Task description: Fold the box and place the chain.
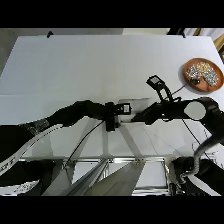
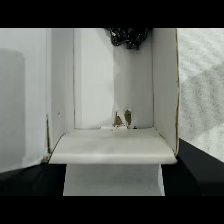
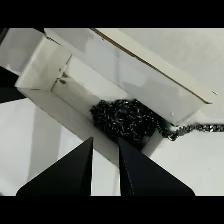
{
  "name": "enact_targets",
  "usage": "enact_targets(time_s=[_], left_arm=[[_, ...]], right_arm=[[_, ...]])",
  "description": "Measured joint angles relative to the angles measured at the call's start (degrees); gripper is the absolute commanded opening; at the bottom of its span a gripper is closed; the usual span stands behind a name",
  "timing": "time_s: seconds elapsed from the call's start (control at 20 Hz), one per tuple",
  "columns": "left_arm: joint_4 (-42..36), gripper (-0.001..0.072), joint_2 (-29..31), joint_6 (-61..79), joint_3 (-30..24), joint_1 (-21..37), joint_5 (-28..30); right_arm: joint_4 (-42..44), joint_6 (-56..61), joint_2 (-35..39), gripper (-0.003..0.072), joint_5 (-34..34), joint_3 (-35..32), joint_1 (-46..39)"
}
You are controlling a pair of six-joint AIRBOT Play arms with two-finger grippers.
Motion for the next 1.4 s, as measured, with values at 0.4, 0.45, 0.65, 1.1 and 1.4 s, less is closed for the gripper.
enact_targets(time_s=[0.4, 0.45, 0.65, 1.1, 1.4], left_arm=[[0.0, 0.0152, 0.0, 0.02, 0.0, 0.0, -0.02], [0.0, 0.0152, 0.0, 0.0, 0.0, 0.0, -0.02], [0.0, 0.0152, 0.0, 0.0, 0.0, 0.0, 0.0], [0.0, 0.0152, 0.0, 0.02, 0.0, 0.0, 0.02], [0.02, 0.0152, 0.0, 0.02, 0.0, 0.0, 0.11]], right_arm=[[-1.79, 0.66, -1.07, 0.0176, 5.68, 5.9, -14.99], [-2.08, 1.01, -1.29, 0.0179, 5.68, 6.69, -18.43], [-5.38, 3.1, -7.41, 0.0334, 4.63, 9.16, -28.81], [-19.15, 9.05, -31.04, 0.0333, 6.58, 22.69, -28.74], [-21.94, 10.84, -37.86, 0.0333, 5.22, 25.75, -26.97]])
